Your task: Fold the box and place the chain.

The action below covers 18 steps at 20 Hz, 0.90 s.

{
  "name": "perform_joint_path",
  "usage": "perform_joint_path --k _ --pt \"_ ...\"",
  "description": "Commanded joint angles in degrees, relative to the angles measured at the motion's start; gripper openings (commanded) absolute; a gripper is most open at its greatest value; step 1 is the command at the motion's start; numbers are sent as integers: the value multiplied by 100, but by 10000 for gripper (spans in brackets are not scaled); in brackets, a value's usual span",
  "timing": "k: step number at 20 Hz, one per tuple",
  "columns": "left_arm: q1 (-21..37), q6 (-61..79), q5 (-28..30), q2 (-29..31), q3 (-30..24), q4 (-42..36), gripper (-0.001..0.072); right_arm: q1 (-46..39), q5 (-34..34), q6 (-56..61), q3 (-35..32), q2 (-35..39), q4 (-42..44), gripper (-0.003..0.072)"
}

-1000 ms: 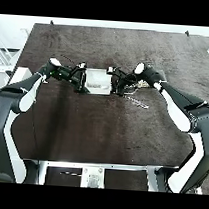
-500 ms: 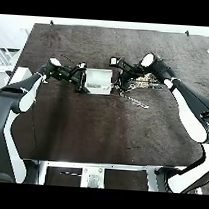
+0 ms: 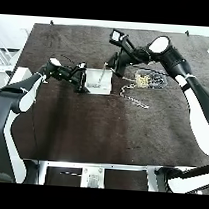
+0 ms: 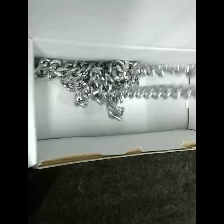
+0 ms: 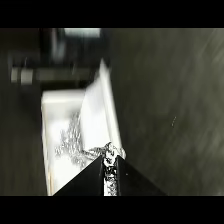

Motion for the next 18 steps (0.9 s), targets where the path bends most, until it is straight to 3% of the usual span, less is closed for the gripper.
perform_joint_path --k 1,6,14,15,16,17,18 --pt "2 0 2 2 4 2 510 387 -710 -94 105 -70 125 6" --pt "2 -2 0 2 4 2 510 855 -1073 -87 105 -531 79 6" --pt "2 -4 0 2 4 2 510 601 -951 367 81 -1174 -356 10" --pt "2 -4 0 2 4 2 510 560 -833 367 79 -1198 -354 130" --pt "2 -4 0 2 4 2 510 516 -734 369 83 -1193 -354 342" --pt "2 -4 2 2 4 2 510 459 -579 367 83 -1165 -352 484" --pt "2 -4 0 2 4 2 510 385 -407 413 83 -1119 -352 486"
